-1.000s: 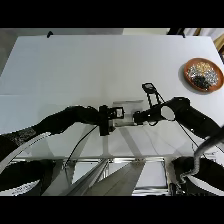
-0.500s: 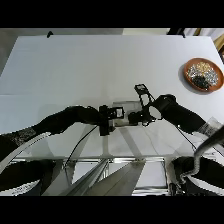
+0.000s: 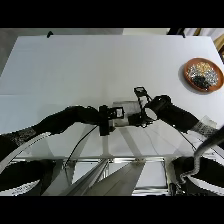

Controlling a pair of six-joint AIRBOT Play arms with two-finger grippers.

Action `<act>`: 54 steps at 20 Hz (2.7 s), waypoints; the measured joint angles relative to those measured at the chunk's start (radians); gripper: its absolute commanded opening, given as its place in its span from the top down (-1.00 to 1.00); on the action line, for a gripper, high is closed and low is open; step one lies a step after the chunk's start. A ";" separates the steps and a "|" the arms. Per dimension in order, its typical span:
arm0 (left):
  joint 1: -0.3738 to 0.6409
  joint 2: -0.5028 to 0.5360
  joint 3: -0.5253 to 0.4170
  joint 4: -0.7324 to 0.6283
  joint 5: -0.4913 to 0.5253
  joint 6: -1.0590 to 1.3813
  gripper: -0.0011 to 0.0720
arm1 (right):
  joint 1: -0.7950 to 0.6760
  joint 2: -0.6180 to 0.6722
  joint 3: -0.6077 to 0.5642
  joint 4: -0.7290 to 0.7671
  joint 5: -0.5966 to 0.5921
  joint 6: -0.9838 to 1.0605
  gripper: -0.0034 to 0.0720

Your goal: Fold the box and place the chain.

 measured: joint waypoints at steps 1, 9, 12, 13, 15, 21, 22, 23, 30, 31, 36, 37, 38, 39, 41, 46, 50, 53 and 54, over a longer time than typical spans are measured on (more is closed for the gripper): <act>0.000 0.000 0.000 0.000 0.001 0.000 0.39 | 0.001 -0.002 0.000 -0.003 0.003 0.004 0.52; 0.000 0.000 0.000 0.000 0.003 -0.002 0.39 | 0.007 -0.005 0.000 -0.003 0.009 0.015 0.84; 0.000 0.000 0.000 0.000 0.002 -0.001 0.39 | 0.013 -0.008 0.000 0.000 0.002 0.018 0.60; 0.000 0.000 0.000 0.000 0.002 0.000 0.39 | 0.014 -0.010 0.000 0.000 0.002 0.023 0.58; 0.000 0.000 0.000 0.000 0.002 0.000 0.39 | 0.016 -0.014 0.000 0.004 -0.003 0.025 0.46; 0.000 0.000 0.000 0.000 0.001 0.000 0.39 | 0.017 -0.018 0.000 -0.003 -0.004 0.029 0.47; 0.000 0.000 0.000 0.000 0.001 0.000 0.39 | 0.017 -0.018 0.000 -0.004 -0.004 0.030 0.47; 0.000 0.000 0.000 0.000 0.001 0.000 0.39 | 0.017 -0.019 0.000 -0.005 -0.004 0.033 0.47; 0.000 0.000 0.000 0.000 0.000 0.000 0.39 | 0.017 -0.035 0.000 -0.011 -0.006 0.054 0.53; 0.000 0.000 0.000 0.000 0.000 0.000 0.39 | 0.017 -0.038 0.001 -0.013 -0.006 0.055 0.63; 0.000 0.000 0.000 0.000 0.000 0.000 0.39 | 0.017 -0.056 0.001 -0.020 -0.002 0.058 0.79; 0.000 0.000 0.000 0.000 0.000 0.000 0.39 | 0.016 -0.058 0.001 -0.020 0.000 0.058 0.81; 0.000 0.000 0.000 0.000 0.000 0.000 0.39 | 0.016 -0.060 0.001 -0.020 0.000 0.058 0.82; 0.000 0.000 0.000 0.000 0.000 0.000 0.39 | 0.016 -0.061 0.001 -0.020 0.001 0.058 0.82; 0.000 0.000 0.000 0.000 0.000 0.000 0.39 | 0.016 -0.062 0.001 -0.019 0.001 0.057 0.88; 0.000 0.000 0.000 0.000 0.000 0.000 0.39 | 0.016 -0.074 0.001 -0.019 0.006 0.054 0.75; 0.000 0.000 0.000 0.000 0.000 0.000 0.39 | 0.017 -0.079 0.001 -0.024 0.002 0.047 0.21; 0.000 0.000 0.000 0.000 0.000 0.000 0.39 | 0.016 -0.072 0.001 -0.026 0.005 0.046 0.12; 0.000 0.000 0.000 0.000 0.000 0.000 0.39 | 0.016 -0.066 -0.001 -0.025 0.002 0.039 0.12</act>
